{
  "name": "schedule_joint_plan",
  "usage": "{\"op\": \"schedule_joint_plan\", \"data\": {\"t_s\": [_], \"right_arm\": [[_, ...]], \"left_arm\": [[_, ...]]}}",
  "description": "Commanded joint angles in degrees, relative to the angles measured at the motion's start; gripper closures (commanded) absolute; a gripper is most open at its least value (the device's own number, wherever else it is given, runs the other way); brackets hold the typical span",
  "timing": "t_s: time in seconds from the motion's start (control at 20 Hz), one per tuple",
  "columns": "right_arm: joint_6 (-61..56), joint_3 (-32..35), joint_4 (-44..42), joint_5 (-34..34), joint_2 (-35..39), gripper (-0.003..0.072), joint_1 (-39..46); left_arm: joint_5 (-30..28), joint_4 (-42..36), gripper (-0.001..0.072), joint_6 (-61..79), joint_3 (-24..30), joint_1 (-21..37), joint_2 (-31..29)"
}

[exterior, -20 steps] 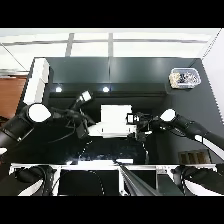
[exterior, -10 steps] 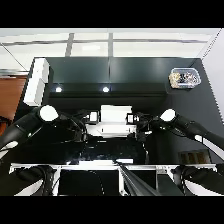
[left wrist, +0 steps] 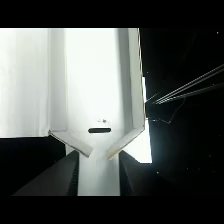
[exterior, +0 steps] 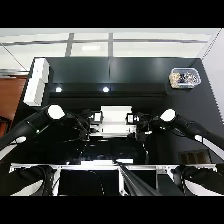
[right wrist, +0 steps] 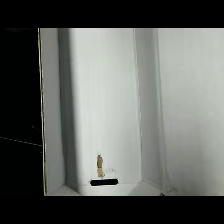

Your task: Fold the box and place the chain.

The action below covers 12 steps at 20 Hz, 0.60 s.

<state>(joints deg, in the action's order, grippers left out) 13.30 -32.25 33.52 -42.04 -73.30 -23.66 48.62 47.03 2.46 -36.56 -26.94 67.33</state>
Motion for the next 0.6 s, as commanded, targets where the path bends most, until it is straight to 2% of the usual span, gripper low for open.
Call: {"op": "schedule_joint_plan", "data": {"t_s": [0.0, 0.25, 0.55], "right_arm": [[0.0, 0.0, 0.0, 0.0, 0.0, 0.0214, 0.0], [0.0, 0.0, 0.0, 0.0, 0.0, 0.0214, 0.0], [0.0, 0.0, 0.0, -0.2, 0.0, 0.0214, 0.0]], "left_arm": [[0.0, -1.2, 0.0442, 0.0, -0.1, -0.1, 0.2], [-0.4, -2.3, 0.0442, -1.4, -0.1, -0.1, 0.3], [-0.5, -11.7, 0.0442, -1.4, 0.0, -0.1, 3.7]]}}
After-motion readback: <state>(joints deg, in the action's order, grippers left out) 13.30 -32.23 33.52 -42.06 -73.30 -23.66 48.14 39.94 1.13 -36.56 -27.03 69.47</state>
